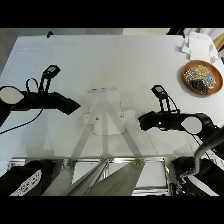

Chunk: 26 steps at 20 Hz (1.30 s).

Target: Fold the box and place the chain.

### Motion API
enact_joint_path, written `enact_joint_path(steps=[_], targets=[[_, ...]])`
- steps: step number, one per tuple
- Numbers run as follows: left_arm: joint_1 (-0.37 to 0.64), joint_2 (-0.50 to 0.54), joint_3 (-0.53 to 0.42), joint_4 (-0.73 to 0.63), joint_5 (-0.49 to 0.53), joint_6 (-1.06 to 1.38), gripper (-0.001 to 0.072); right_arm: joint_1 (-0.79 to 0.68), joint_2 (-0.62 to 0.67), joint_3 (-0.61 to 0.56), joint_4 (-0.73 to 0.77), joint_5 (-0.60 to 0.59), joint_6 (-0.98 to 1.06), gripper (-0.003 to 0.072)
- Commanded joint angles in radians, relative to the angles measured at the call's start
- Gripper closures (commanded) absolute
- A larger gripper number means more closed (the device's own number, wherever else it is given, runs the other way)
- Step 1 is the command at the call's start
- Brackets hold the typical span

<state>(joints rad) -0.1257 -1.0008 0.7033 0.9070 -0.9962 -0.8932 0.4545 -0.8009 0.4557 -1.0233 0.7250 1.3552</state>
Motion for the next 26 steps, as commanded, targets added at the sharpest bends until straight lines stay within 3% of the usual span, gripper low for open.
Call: enact_joint_path(steps=[1, 3, 8, 10, 12, 16, 18, 20, 22, 23, 26], targets=[[0.000, -0.172, 0.073, -0.267, -0.154, 0.312, 0.0033, 0.001, 0.001, -0.001, 0.000, 0.000, 0.003, 0.0672], [0.001, -0.319, 0.137, -0.325, -0.235, 0.386, 0.0030, 0.002, 0.001, -0.001, 0.000, 0.010, 0.002, 0.0672], [-0.001, -0.554, 0.223, -0.511, -0.263, 0.507, 0.0032, 0.002, 0.001, -0.001, 0.000, 0.045, 0.002, 0.0672], [-0.002, -0.592, 0.223, -0.536, -0.285, 0.543, 0.0035, 0.002, 0.001, -0.001, 0.000, 0.045, 0.002, 0.0672], [-0.008, -0.615, 0.223, -0.466, -0.296, 0.539, 0.0038, 0.002, 0.001, -0.001, 0.000, 0.045, 0.002, 0.0672], [-0.029, -0.635, 0.223, -0.481, -0.398, 0.589, 0.0099, 0.001, 0.001, -0.001, -0.001, 0.045, 0.002, 0.0672], [-0.054, -0.635, 0.223, -0.482, -0.402, 0.640, 0.0157, 0.002, 0.001, -0.001, 0.000, 0.045, 0.002, 0.0672], [-0.079, -0.635, 0.223, -0.483, -0.374, 0.671, 0.0168, 0.002, 0.001, -0.001, 0.000, 0.045, 0.002, 0.0672], [-0.097, -0.635, 0.223, -0.480, -0.343, 0.673, 0.0369, 0.001, 0.001, -0.001, 0.000, 0.045, 0.002, 0.0672], [-0.100, -0.635, 0.223, -0.476, -0.332, 0.673, 0.0387, 0.001, 0.001, -0.001, 0.000, 0.046, 0.002, 0.0672], [-0.097, -0.634, 0.223, -0.408, -0.328, 0.673, 0.0557, 0.002, 0.001, -0.001, 0.000, 0.046, 0.002, 0.0672]])
